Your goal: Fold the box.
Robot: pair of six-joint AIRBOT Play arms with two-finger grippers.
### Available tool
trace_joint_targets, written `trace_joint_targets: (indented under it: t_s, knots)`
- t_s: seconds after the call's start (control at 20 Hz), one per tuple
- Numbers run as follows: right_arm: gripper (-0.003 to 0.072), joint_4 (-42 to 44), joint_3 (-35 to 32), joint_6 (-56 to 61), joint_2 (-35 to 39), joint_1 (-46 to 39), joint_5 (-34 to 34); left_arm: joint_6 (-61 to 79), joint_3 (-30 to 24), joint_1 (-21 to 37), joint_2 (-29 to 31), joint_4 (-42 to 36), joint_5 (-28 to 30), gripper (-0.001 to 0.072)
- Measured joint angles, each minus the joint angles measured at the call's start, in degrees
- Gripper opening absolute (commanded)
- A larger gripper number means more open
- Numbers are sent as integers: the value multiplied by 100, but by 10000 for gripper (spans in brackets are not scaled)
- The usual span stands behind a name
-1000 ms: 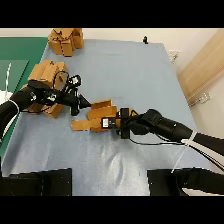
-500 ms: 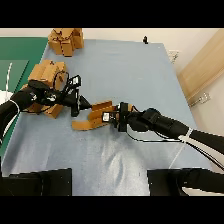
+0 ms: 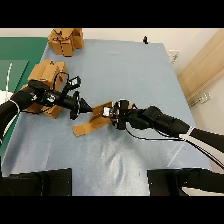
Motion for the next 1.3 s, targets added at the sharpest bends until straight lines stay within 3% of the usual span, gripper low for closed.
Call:
trace_joint_targets:
  t_s: [0.45, 0.6, 0.9, 1.3]
  knots:
    - [698, 170, 387, -656, -271, -186, -492, -7, 2, 0, 0, 15, -131, 9]
    - [634, 269, 732, -1158, -533, -302, -774, -9, 2, 0, 0, 20, -131, 9]
    - [634, 1303, 1388, -2636, -833, -699, -1722, -9, 2, 0, 0, 24, -125, 10]
    - [634, 1971, 1676, -3322, -1051, -841, -2181, 101, 0, -2, 0, 4, 337, 8]
